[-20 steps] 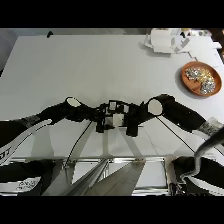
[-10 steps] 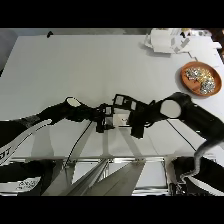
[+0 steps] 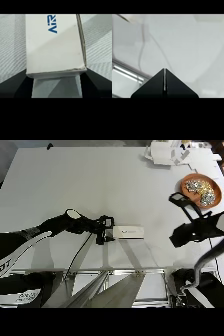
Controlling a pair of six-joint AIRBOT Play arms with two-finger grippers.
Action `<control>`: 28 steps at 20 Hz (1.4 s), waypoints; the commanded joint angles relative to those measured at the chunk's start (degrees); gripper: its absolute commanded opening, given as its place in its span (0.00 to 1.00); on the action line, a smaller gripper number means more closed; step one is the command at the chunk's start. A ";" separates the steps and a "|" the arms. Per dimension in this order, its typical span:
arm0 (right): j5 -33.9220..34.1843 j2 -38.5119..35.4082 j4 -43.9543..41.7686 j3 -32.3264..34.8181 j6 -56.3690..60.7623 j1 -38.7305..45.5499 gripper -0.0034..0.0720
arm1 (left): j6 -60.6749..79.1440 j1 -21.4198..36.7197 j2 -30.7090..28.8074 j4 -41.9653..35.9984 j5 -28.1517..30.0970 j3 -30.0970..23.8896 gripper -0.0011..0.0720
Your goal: Fold the box and place the chain.
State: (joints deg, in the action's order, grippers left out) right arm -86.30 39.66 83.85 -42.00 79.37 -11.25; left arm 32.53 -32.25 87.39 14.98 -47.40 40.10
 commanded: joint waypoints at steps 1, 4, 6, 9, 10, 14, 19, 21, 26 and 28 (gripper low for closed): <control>-2.80 -3.43 2.25 7.65 6.36 9.94 0.07 | 0.02 0.02 -0.04 0.02 0.02 0.04 0.03; -0.74 -3.45 2.29 14.99 6.38 11.61 0.07 | 0.02 0.02 -0.04 0.02 0.04 0.04 0.03; -1.46 -3.45 0.83 15.58 7.45 11.61 0.07 | 0.02 0.02 -0.04 0.02 0.02 0.04 0.03; -1.33 -3.45 0.24 15.56 7.41 11.61 0.07 | 0.02 0.02 -0.04 0.02 0.04 0.04 0.03; -1.36 -3.45 0.24 15.56 7.41 11.61 0.07 | 0.02 0.02 -0.04 0.02 0.02 0.04 0.03; -1.36 -3.45 0.24 15.56 7.41 11.61 0.07 | 0.02 0.02 -0.04 0.02 0.02 0.04 0.03; -1.36 -3.45 0.24 15.56 7.41 11.61 0.07 | 0.02 0.02 -0.04 0.02 0.02 0.04 0.03; -1.36 -3.45 0.24 15.56 7.41 11.61 0.07 | -0.15 0.02 -0.04 -0.66 0.17 0.04 0.03; -1.36 -3.45 0.24 15.56 7.41 11.61 0.07 | -0.66 0.02 -0.04 -0.81 0.02 0.04 0.03; -1.36 -3.45 0.24 15.56 7.41 11.61 0.07 | -0.28 0.02 -0.20 -1.16 0.11 0.04 0.03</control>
State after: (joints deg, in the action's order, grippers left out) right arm -87.64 36.25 84.09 -26.48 86.78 0.32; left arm 31.97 -32.25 87.37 14.22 -47.33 40.10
